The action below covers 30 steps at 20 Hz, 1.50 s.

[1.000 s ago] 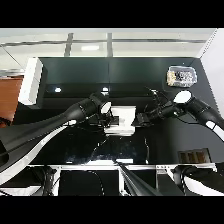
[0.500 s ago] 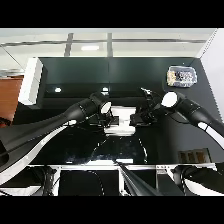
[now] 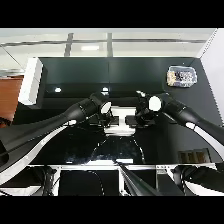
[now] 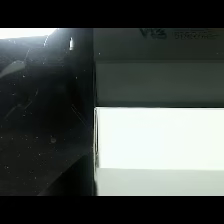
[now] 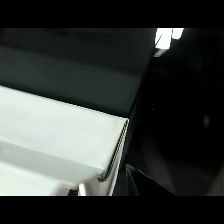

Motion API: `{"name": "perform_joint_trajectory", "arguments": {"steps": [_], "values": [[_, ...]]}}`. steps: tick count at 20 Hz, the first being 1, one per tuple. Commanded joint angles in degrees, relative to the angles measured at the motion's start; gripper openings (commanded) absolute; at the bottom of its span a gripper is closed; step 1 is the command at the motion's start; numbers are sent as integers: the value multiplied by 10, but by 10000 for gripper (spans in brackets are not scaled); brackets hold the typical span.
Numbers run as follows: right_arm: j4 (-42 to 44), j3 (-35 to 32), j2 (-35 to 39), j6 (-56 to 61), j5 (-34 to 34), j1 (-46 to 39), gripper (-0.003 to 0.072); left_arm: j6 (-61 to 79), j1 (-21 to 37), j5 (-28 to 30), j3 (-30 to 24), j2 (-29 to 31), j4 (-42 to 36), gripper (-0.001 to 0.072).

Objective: Fold the box and place the chain.

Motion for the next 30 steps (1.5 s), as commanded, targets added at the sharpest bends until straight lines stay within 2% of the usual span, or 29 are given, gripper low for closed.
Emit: {"name": "perform_joint_trajectory", "arguments": {"steps": [1, 5, 11, 12, 13, 18, 20, 21, 25, 26, 30], "values": [[-99, 40, -20, 116, 46, 36, 302, 0, 0, 0, 0, 0, 0, 25], [-116, 55, -26, 177, 45, 67, 302, 0, 0, 0, 0, 0, 0, 25], [-122, 55, -55, 180, 67, 71, 301, 0, 0, 0, 0, 0, 0, 25], [-122, 55, -55, 180, 67, 71, 116, 0, 0, 0, 0, 0, 0, 25], [-122, 55, -55, 180, 66, 71, 18, 0, 0, 0, 0, 0, 0, 25], [-120, 55, -55, 183, 66, 70, 22, 0, 0, 0, 0, 0, 0, 26], [-120, 55, -55, 183, 65, 70, 179, 0, 0, 0, 0, 0, 0, 25], [-120, 55, -55, 183, 65, 70, 196, 0, 0, 0, 0, 0, 0, 25], [-121, 55, -55, 183, 61, 70, 170, 0, 0, 0, 0, 0, 0, 25], [-121, 55, -55, 182, 61, 70, 17, 0, 0, 0, 0, 0, 0, 25], [-120, 55, -54, 183, 60, 70, 20, 0, 0, 0, 0, 0, 0, 25]]}}
